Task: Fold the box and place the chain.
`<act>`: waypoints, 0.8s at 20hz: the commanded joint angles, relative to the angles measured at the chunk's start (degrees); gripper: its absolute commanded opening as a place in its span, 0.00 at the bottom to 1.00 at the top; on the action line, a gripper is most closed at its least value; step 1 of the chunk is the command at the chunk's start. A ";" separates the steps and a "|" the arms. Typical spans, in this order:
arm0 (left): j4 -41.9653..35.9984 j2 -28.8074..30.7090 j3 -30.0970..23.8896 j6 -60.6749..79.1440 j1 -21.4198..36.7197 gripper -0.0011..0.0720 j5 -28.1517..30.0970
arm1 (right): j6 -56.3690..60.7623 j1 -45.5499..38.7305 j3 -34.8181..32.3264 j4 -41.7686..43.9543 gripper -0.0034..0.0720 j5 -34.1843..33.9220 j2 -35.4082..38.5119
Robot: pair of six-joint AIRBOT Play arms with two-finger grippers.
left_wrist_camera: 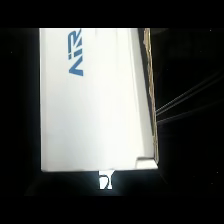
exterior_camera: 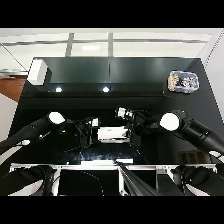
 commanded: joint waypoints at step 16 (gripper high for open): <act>0.02 -0.04 -0.02 0.00 -0.02 0.54 -0.04 | 0.63 0.07 -0.13 -0.24 0.37 -0.07 -0.02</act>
